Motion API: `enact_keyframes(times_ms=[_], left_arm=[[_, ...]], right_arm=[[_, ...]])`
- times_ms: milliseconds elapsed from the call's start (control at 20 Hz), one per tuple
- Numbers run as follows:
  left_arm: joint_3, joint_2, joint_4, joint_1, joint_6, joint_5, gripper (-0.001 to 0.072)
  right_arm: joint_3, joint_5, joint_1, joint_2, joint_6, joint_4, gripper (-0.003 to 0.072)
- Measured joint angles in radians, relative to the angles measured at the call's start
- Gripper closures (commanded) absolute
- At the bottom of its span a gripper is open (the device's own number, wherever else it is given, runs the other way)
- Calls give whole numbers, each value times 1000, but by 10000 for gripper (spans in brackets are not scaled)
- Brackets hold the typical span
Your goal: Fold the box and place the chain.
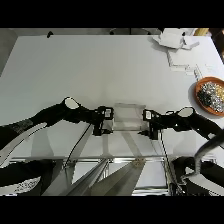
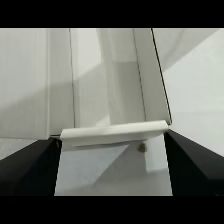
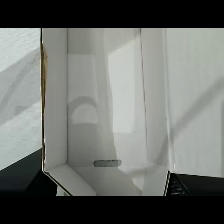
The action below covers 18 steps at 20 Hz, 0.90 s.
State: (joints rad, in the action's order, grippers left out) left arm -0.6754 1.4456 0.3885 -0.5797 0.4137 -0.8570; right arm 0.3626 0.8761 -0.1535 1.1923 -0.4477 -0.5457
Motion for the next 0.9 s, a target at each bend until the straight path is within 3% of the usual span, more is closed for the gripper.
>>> enact_keyframes(times_ms=[400,500,550,600,900], left_arm=[[2,52,-73,-34,27,20,31],[2,56,-82,-36,30,24,303],[2,57,-86,-37,31,24,484],[2,58,-89,-38,31,24,546],[2,60,-94,-39,33,23,559]], right_arm=[[0,1,0,0,0,-1,275],[0,1,0,0,0,-2,275],[0,1,0,0,0,-2,275],[0,1,0,0,0,-1,275],[0,0,0,0,1,-1,275]])
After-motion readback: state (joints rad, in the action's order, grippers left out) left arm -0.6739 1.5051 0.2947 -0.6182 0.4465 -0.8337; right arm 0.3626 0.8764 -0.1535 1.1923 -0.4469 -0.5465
